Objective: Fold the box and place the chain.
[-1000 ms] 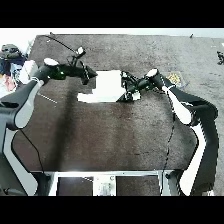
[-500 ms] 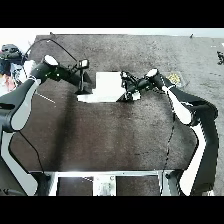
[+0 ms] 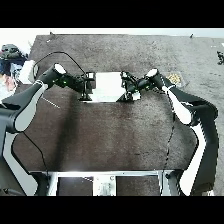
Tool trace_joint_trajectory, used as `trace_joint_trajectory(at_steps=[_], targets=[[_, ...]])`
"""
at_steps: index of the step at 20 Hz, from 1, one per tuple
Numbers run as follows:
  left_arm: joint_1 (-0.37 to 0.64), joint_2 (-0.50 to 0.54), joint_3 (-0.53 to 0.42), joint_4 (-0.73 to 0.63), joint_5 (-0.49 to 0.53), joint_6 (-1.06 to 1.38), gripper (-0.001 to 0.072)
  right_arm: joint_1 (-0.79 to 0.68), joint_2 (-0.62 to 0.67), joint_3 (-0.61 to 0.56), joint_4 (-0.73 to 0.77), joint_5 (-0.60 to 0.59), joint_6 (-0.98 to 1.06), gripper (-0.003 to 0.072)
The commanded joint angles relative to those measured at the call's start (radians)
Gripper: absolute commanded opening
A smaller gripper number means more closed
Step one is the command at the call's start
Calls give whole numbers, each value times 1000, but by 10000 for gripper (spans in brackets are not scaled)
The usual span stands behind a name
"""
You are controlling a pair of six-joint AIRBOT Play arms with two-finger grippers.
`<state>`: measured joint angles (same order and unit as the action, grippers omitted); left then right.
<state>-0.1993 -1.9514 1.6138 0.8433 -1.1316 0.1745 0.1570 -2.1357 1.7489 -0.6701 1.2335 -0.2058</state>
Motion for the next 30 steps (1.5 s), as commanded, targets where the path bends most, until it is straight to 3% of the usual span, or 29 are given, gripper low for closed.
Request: trace_joint_trajectory(at_steps=[1,7,8,9,10,15,17,30], targets=[[-19,-1,-15,-13,29,2,710,1,-1,0,0,0,0,532],[-20,-2,-18,-60,23,2,707,1,-1,0,0,0,0,532],[-20,-2,-18,-60,24,1,632,1,-1,0,0,0,0,532],[-20,-2,-18,-60,20,1,478,1,-1,0,1,0,0,532],[-20,-2,-18,-61,11,2,415,1,-1,1,1,0,0,532],[-20,-2,-18,-62,-3,-2,411,1,-1,0,0,0,0,532],[-20,-2,-18,-64,-3,-1,226,1,-1,0,0,0,0,532],[-20,-33,-17,-230,-11,46,225,1,-1,0,1,0,0,532]])
